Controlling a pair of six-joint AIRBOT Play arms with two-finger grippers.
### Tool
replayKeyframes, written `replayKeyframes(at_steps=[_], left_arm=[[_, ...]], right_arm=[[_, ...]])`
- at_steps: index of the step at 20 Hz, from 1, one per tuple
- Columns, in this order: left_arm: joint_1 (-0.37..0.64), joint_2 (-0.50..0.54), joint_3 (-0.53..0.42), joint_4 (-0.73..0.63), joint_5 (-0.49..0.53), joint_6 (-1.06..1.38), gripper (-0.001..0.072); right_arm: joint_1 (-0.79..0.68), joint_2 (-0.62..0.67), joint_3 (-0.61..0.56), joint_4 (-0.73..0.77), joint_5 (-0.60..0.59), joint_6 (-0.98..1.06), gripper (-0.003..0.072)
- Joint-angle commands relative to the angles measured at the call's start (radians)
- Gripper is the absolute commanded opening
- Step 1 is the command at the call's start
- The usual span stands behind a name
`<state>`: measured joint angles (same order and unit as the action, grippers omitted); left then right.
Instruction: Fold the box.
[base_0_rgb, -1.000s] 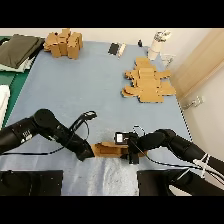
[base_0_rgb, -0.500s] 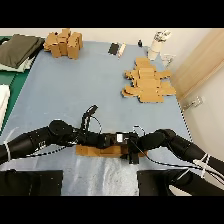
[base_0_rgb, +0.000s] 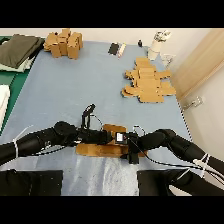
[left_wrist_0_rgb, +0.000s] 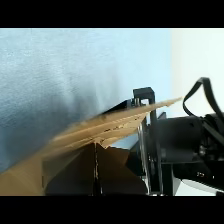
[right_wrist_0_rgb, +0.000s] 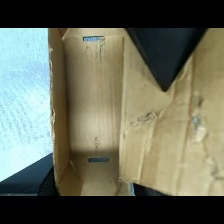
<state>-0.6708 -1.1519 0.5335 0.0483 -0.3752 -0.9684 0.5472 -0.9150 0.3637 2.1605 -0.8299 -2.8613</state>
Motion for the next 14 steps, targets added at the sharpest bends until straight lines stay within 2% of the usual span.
replayKeyframes(at_steps=[1,14], left_arm=[[0.006,-0.022,0.000,0.004,0.024,0.010,0.0014],[0.068,-0.023,0.000,0.042,-0.009,0.011,0.0014]], right_arm=[[0.001,0.003,0.001,-0.008,0.003,0.012,0.0497],[0.001,0.035,0.000,-0.070,0.015,0.060,0.0511]])
